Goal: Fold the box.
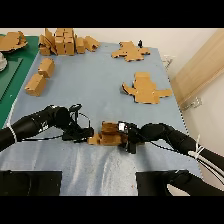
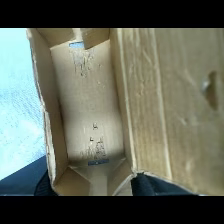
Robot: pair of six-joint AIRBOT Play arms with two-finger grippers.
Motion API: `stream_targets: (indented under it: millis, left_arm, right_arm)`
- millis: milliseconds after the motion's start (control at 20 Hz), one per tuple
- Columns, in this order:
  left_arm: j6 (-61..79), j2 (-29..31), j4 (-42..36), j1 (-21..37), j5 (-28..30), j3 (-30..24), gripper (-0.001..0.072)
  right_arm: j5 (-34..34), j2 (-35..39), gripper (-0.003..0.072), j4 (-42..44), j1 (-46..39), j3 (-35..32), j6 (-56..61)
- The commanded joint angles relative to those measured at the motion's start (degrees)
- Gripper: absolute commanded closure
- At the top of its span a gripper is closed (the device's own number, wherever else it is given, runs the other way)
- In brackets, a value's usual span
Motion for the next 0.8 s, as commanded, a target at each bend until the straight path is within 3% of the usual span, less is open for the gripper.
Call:
stream_targets:
  millis: [0,300,500,600,750]
  left_arm:
    - [0.9,-1.0,-2.3,-0.9,2.3,-0.2,0.0698]
    - [6.6,-0.6,-10.1,-1.7,4.5,0.8,0.0699]
    - [6.1,1.0,-9.8,-1.7,4.5,2.4,0.0701]
    - [3.0,0.9,-6.5,-2.8,4.6,3.4,0.0702]
    - [-7.6,0.9,6.3,-6.9,3.4,6.2,0.0702]
  right_arm:
    - [0.0,0.0,0.0191,0.0,0.0,0.0,0.0]
    - [0.0,0.0,0.0191,0.0,0.0,0.0,0.0]
    - [0.0,0.0,0.0191,-0.1,0.0,0.0,0.0]
    - [0.0,0.0,0.0191,-0.1,0.0,0.0,0.0]
    - [0.0,0.0,0.019,-0.1,0.0,0.0,0.0]
